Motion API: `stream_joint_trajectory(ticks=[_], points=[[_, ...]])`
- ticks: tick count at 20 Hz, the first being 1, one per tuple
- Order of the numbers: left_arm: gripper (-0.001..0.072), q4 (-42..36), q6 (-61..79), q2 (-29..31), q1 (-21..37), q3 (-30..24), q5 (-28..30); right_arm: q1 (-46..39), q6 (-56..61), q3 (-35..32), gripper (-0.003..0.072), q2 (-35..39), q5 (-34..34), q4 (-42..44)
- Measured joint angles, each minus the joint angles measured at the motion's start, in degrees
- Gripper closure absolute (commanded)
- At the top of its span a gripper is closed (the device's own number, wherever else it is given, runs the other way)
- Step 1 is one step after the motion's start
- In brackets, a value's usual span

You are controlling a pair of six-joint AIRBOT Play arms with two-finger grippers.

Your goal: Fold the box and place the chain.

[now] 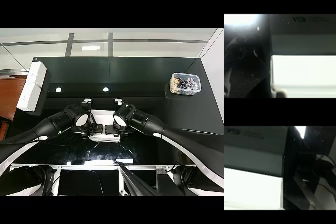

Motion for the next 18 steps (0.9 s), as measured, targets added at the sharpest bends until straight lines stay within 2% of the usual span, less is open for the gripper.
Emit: stream_joint_trajectory(ticks=[1,8,9,10,18], points=[[0.068,0.0,0.0,0.0,0.0,0.0,0.0,0.0,0.0,0.0,0.0654,0.0,0.0,0.0],[0.068,-0.2,-0.1,0.0,0.0,0.0,-0.1,0.0,0.6,0.0,0.0654,-0.1,0.0,0.0],[0.068,-0.2,0.0,0.0,0.0,0.0,-0.1,0.0,0.6,0.0,0.0615,-0.1,0.0,0.0],[0.068,0.0,0.2,0.0,0.0,0.0,0.1,0.0,0.4,0.0,0.0421,-0.1,0.1,0.0],[0.0679,0.2,0.1,0.0,0.0,0.0,0.0,0.0,0.7,3.1,0.041,-0.1,4.3,-1.6]])
